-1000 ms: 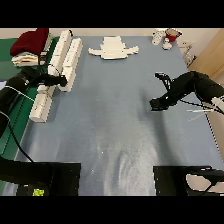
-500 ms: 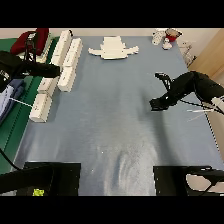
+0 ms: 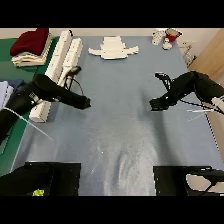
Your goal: Fold the box.
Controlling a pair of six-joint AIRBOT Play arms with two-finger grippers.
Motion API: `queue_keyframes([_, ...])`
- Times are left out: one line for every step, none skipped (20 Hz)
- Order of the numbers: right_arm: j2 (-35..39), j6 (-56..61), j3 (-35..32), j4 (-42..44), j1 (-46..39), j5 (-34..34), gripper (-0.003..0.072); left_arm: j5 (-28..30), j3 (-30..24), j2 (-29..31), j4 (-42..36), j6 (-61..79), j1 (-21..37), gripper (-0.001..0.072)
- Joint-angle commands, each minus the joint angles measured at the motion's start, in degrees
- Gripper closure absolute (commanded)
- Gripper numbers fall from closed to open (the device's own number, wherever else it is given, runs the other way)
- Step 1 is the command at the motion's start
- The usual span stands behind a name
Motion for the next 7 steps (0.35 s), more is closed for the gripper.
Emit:
queue_keyframes([0.0,0.0,0.0,0.0,0.0,0.0,0.0678,7.8,-6.1,0.2,0.6,-2.0,-9.0,0.0698])
queue_keyframes([0.0,0.0,0.0,0.0,0.0,0.0,0.0679,8.1,-6.1,0.0,0.6,-1.9,-9.9,0.0698])
queue_keyframes([0.0,0.0,0.0,0.0,0.0,0.0,0.0679,8.3,-6.1,0.0,0.5,-1.9,-10.3,0.0698])
queue_keyframes([0.0,0.0,0.0,0.0,0.0,0.0,0.0678,8.3,-6.1,0.1,-0.1,-2.0,-10.2,0.0698])
queue_keyframes([0.0,0.0,0.0,0.0,0.0,0.0,0.0678,8.4,-6.1,0.1,-0.1,-1.9,-10.2,0.0698])
queue_keyframes([0.0,0.0,0.0,0.0,0.0,0.0,0.0679,8.4,-6.1,0.1,-0.1,-1.9,-10.2,0.0698])
queue_keyframes([0.0,0.0,0.0,0.0,0.0,0.0,0.0678,8.4,-6.1,0.1,-0.1,-1.9,-10.2,0.0698])
